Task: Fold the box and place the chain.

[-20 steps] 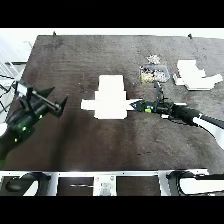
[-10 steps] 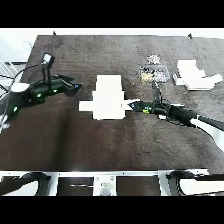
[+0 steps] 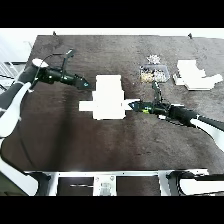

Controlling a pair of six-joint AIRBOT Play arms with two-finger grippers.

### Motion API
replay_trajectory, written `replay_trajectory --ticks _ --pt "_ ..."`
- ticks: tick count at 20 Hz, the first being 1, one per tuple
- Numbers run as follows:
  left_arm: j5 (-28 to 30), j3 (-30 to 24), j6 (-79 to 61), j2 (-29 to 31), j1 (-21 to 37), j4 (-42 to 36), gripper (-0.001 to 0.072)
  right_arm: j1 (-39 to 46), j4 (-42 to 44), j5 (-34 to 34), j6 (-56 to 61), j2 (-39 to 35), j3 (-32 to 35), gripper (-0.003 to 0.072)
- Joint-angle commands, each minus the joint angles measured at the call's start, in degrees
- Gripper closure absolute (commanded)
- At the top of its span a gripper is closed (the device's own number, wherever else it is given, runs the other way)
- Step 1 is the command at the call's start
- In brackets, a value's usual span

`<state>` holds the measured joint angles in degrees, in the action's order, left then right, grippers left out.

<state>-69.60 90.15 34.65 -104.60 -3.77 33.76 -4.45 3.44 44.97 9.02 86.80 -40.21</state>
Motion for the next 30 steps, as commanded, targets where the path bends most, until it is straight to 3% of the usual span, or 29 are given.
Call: replay_trajectory --ticks 1,7,14,15,21,23,25,27,30 --pt "-7.61 10.25 7.32 -7.89 -1.70 4.46 0.0095 -0.02 0.02 0.00 -0.11 0.00 0.02 0.0680" --pt "-7.26 13.18 5.92 -13.07 -4.83 4.37 0.0095 -0.02 0.02 0.00 -0.11 0.00 0.04 0.0680" --pt "-6.05 13.70 3.56 -14.53 -6.29 1.68 0.0107 -0.02 0.00 0.02 -0.70 0.00 0.04 0.0679" --pt "-6.73 13.70 2.78 -14.53 -6.29 1.70 0.0171 -0.02 0.00 0.02 -0.72 0.00 0.04 0.0679" --pt "-9.64 13.70 0.68 -14.58 -6.23 1.64 0.0246 -0.02 0.00 0.02 -0.72 0.00 0.04 0.0679" --pt "-10.75 13.70 -0.11 -14.64 -6.23 1.77 0.0362 0.00 0.00 0.02 -0.72 0.00 0.02 0.0679" --pt "-10.58 13.70 -0.74 -14.64 -6.23 1.55 0.0366 -0.02 0.00 0.02 -0.72 0.02 0.04 0.0679" --pt "-9.77 13.70 -1.29 -14.64 -6.29 0.90 0.0659 -0.02 0.00 0.02 -0.72 0.02 0.04 0.0679" --pt "-9.35 13.70 -1.92 -14.64 -6.29 0.52 0.0690 -0.02 0.00 0.02 -0.72 0.00 0.04 0.0679"
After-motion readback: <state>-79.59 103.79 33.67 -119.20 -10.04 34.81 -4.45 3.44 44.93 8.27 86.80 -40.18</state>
